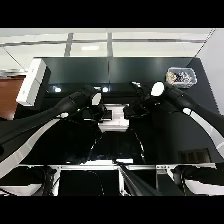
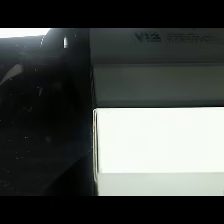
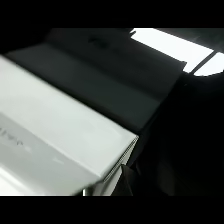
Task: Fold the box and place the chain.
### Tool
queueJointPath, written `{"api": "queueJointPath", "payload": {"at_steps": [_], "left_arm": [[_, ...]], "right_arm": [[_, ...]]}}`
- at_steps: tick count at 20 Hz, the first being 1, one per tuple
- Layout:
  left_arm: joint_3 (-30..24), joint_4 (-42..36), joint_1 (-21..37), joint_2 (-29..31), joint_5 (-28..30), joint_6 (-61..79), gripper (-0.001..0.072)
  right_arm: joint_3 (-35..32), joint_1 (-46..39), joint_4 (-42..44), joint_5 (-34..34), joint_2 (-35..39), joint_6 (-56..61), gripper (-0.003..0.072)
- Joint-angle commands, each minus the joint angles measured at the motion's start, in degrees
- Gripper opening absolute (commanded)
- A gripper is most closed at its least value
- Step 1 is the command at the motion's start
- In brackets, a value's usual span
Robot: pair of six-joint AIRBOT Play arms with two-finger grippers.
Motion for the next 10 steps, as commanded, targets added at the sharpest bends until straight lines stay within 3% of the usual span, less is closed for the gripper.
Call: {"api": "queueJointPath", "payload": {"at_steps": [1, 5, 10], "left_arm": [[0.0, 0.0, 0.0, 0.0, 0.0, 0.0, 0.0026], [0.0, 0.2, 0.0, 0.0, -0.1, 0.0, 0.0026], [0.0, 0.2, 0.0, 0.0, -0.2, 0.0, 0.0026]], "right_arm": [[0.5, 3.6, -7.6, -3.3, -0.1, 9.8, 0.0256], [2.6, 9.3, -19.4, -1.1, -0.8, 22.3, 0.0256], [5.7, 13.0, -23.7, 2.6, -1.8, 35.1, 0.0256]]}}
